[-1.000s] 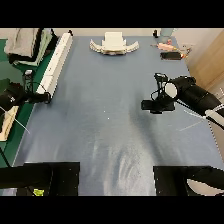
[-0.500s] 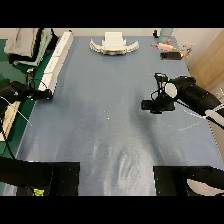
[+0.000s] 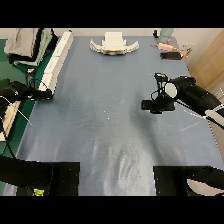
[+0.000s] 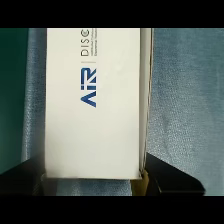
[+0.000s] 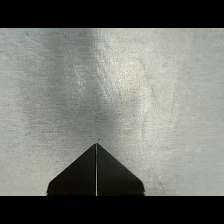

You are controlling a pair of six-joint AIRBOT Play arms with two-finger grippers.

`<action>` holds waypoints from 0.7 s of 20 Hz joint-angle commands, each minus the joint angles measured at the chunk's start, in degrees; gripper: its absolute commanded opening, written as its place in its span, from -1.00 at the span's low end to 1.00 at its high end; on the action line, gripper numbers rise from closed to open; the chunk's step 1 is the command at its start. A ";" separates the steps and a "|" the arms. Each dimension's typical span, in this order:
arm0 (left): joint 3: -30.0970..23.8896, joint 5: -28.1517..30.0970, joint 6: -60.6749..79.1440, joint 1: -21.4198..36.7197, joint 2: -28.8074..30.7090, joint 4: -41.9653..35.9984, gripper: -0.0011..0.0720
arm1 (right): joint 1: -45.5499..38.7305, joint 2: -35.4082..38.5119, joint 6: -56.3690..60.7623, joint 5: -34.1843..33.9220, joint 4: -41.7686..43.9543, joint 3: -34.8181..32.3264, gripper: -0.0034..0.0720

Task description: Fold the box.

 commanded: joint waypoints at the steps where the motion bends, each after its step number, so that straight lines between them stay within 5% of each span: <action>1: 0.02 -0.11 0.02 0.07 -0.02 0.04 0.18 | 0.07 -0.02 0.00 0.04 0.07 0.04 -0.90; 2: 0.02 -0.11 0.02 0.07 -0.02 0.04 0.65 | 0.07 -0.02 0.00 0.04 0.07 0.04 -0.90; 3: 0.04 -0.11 0.00 0.07 -0.02 0.04 0.92 | 0.07 -0.02 0.00 0.04 0.07 0.04 -0.90; 7: 0.13 -4.66 0.00 0.46 1.31 2.99 0.92 | 0.07 -0.02 -0.02 0.04 0.24 0.04 -0.90; 14: 2.10 -29.64 -3.54 5.20 14.64 9.55 0.92 | 0.07 -0.02 -0.07 0.02 0.33 0.04 -0.90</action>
